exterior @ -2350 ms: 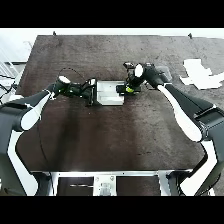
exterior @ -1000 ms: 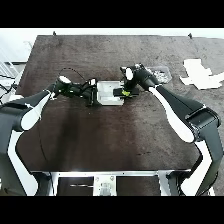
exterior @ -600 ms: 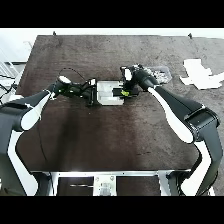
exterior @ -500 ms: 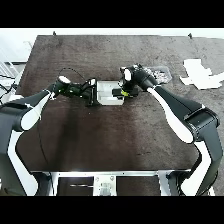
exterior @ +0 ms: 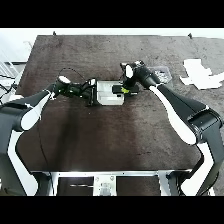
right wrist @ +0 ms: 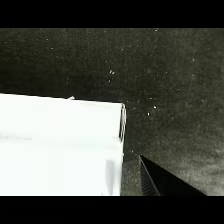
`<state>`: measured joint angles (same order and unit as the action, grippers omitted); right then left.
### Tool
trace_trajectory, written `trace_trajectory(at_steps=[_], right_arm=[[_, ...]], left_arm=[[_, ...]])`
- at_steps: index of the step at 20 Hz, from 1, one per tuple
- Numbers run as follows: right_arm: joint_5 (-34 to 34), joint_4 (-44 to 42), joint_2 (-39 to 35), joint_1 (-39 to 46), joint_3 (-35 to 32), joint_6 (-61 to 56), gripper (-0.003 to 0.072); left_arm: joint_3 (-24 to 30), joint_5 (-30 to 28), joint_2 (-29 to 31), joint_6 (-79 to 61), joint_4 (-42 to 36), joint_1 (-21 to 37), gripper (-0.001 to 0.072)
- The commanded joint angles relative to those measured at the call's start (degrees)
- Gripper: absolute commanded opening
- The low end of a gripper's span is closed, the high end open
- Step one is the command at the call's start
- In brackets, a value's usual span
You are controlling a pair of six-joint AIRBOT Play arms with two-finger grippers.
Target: Fold the box and place the chain.
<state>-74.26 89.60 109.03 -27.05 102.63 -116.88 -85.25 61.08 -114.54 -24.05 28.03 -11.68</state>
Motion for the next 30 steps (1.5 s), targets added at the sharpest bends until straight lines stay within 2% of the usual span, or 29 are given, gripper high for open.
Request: trace_trajectory(at_steps=[1,7,14,18,20,22,25,30], right_arm=[[-3.4,0.0,-0.2,0.0,1.0,0.5,0.0536],[-3.9,-0.7,-1.1,-0.3,2.3,4.4,0.0543],[-3.8,2.2,-11.8,1.6,2.4,11.7,0.0543],[-3.6,3.2,-12.8,4.1,1.2,14.1,0.0542],[-0.3,7.3,-12.7,6.4,-0.2,13.9,0.0541],[5.2,7.6,-12.5,10.3,-1.2,13.9,0.0512],[11.6,7.0,-11.0,16.5,-1.2,13.9,0.0510],[18.1,-2.0,-4.8,24.1,-1.2,20.3,0.0510]], left_arm=[[0.0,0.0,0.0,0.0,0.0,0.0,0.0623],[0.0,0.0,0.0,0.0,0.0,0.0,0.0623],[0.0,0.0,0.0,0.0,0.0,0.0,0.0623],[0.0,0.0,0.0,0.0,0.0,0.0,0.0623],[0.0,0.0,0.0,0.0,0.0,0.0,0.0623],[0.0,0.0,0.0,0.0,0.0,0.0,0.0623],[0.0,0.0,0.0,0.0,0.0,0.0,0.0623],[0.0,0.0,0.0,0.0,0.0,0.0,0.0623]])
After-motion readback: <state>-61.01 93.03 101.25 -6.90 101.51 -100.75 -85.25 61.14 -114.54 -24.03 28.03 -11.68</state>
